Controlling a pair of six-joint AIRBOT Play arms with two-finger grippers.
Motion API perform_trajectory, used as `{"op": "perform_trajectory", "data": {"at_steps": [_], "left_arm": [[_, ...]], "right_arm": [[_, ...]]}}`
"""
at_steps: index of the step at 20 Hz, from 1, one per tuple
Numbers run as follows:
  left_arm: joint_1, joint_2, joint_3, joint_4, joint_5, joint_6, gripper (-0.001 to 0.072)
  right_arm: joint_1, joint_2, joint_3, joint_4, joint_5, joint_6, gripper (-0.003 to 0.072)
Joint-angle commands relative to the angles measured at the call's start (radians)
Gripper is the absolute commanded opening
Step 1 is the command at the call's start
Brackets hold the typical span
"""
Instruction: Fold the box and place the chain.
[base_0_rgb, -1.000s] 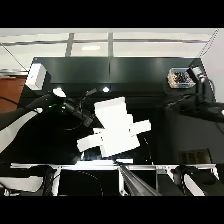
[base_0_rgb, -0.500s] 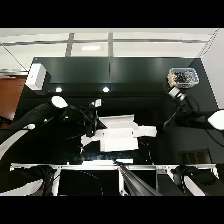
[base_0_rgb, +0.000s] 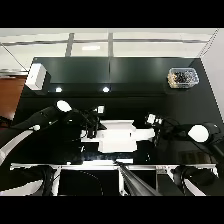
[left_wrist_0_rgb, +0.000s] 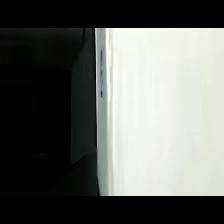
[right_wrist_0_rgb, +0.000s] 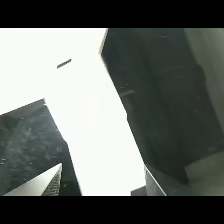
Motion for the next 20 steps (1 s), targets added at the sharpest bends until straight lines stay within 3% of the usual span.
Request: {"op": "perform_trajectory", "data": {"at_steps": [1,14,20], "left_arm": [[-0.041,-0.002,-0.001,0.064,0.057,-0.039,0.0021],[-0.045,-0.002,-0.001,0.078,0.067,-0.051,0.0023],[-0.045,-0.002,-0.001,0.078,0.067,-0.051,0.0023]], "right_arm": [[0.051,-0.007,-0.038,0.054,-0.028,-0.056,0.0594],[0.063,-0.161,-0.041,0.254,0.009,-0.275,0.0594],[0.181,-0.193,-0.041,0.260,-0.032,-0.319,0.0594]]}}
